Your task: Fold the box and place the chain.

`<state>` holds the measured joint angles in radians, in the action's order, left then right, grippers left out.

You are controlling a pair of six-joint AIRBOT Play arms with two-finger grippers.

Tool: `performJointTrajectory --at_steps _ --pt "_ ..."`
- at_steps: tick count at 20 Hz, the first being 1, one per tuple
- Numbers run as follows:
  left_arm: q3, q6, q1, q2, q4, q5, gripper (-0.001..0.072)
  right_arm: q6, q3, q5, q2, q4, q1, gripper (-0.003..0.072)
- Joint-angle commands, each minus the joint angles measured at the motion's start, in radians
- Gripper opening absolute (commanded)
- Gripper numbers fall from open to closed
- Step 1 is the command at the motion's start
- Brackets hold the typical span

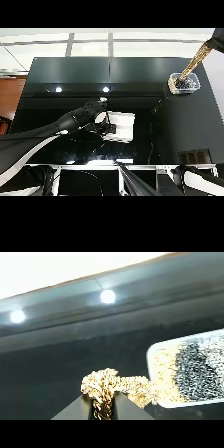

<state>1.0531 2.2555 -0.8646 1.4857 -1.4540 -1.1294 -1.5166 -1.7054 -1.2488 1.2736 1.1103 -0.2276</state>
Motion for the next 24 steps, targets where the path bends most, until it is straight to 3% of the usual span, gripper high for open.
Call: performJointTrajectory --at_steps 1,4,8,12,19,24 --pt "0.000 0.000 0.001 0.000 0.000 0.002 0.0027 0.049 -0.001 -0.055 -0.104 -0.048 0.015 0.0003" --pt "0.000 0.000 0.001 0.000 0.000 0.004 0.0027 0.072 0.014 -0.132 -0.182 -0.048 0.068 0.0002" --pt "0.000 0.000 0.001 0.000 0.000 0.012 0.0027 0.134 0.175 -0.219 -0.314 -0.092 0.191 0.0002" --pt "0.000 0.000 0.001 0.000 0.000 0.028 0.0027 0.184 0.312 -0.340 -0.362 -0.143 0.297 0.0002" --pt "0.000 0.000 0.001 0.000 0.000 0.028 0.0027 0.224 0.476 -0.299 -0.362 -0.342 0.482 0.0002" --pt "0.000 0.000 0.001 0.000 0.000 0.028 0.0027 0.226 0.489 -0.081 -0.358 -0.393 0.578 0.0002"
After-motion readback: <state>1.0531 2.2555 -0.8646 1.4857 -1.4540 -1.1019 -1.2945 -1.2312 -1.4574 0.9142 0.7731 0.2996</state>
